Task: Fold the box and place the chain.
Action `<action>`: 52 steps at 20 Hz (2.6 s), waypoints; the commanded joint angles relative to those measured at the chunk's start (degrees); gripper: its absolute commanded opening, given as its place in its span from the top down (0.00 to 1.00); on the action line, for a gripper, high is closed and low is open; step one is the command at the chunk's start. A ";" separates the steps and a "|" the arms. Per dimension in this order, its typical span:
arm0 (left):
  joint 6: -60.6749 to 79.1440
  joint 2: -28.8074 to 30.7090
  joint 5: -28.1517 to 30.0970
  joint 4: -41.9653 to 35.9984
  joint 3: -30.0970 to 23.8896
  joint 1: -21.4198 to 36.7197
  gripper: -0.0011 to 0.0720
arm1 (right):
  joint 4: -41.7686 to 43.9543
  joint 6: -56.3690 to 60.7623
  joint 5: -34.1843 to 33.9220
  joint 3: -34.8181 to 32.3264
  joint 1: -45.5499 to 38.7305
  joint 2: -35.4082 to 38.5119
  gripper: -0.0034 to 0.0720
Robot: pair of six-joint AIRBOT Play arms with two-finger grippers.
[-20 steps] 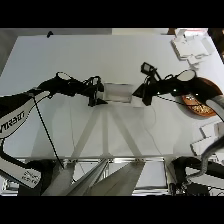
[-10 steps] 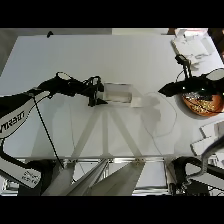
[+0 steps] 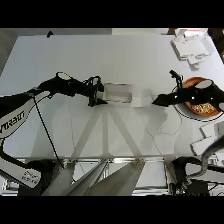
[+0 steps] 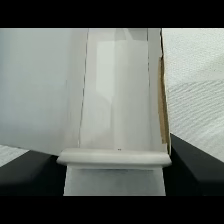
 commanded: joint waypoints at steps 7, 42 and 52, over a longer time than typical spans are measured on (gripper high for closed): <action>0.02 0.00 0.02 0.00 0.04 0.02 0.47 | 12.55 -5.55 -1.16 -0.33 6.08 -4.02 0.95; 0.02 0.00 0.02 0.00 0.04 0.02 0.47 | 21.24 -12.57 -17.31 -0.31 17.25 -3.48 0.37; 0.02 0.00 0.02 0.00 0.04 0.02 0.47 | 5.31 4.83 -24.70 2.08 23.69 -0.52 0.19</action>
